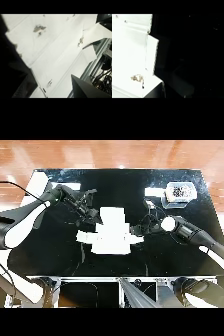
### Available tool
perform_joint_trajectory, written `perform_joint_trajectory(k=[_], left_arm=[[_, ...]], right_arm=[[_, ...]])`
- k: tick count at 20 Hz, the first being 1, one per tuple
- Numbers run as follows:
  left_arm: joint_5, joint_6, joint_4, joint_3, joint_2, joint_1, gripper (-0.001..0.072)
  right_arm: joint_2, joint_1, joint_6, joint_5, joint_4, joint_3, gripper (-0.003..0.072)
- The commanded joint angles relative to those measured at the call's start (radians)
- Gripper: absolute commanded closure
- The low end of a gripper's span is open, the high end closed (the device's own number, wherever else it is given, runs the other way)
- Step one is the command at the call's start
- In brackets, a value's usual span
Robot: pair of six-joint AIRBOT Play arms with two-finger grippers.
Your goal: Fold the box and place the chain.
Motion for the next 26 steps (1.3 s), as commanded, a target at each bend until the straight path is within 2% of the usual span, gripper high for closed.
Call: perform_joint_trajectory(k=[1,4,11,17,21,22,24,25,26], left_arm=[[-0.021,0.048,0.003,0.002,-0.003,-0.019,0.0087],[0.000,0.102,0.000,0.002,-0.003,-0.025,0.0087],[0.118,0.288,-0.002,0.002,-0.003,-0.036,0.0101],[0.122,0.364,-0.015,0.002,-0.003,-0.051,0.0102],[0.079,0.385,-0.005,0.002,-0.003,-0.065,0.0117],[0.062,0.384,0.001,0.002,-0.003,-0.065,0.0173],[0.031,0.383,0.005,0.002,-0.003,-0.065,0.0411],[0.021,0.383,0.004,0.002,-0.003,-0.065,0.0477],[0.010,0.382,0.005,0.002,-0.003,-0.065,0.0479]], right_arm=[[0.001,0.001,-0.011,0.014,0.000,-0.001,0.0655],[0.001,0.001,-0.015,0.016,0.000,-0.001,0.0655],[0.001,0.001,-0.019,0.017,0.000,-0.001,0.0655],[0.001,0.001,-0.020,0.016,0.000,-0.001,0.0655],[0.001,0.001,-0.029,0.017,0.000,-0.001,0.0655],[0.001,0.001,-0.031,0.017,0.000,-0.001,0.0655],[0.001,0.001,-0.034,0.017,0.000,-0.001,0.0655],[0.001,0.001,-0.034,0.017,0.000,-0.001,0.0655],[0.001,0.001,-0.034,0.017,0.000,-0.001,0.0655]])
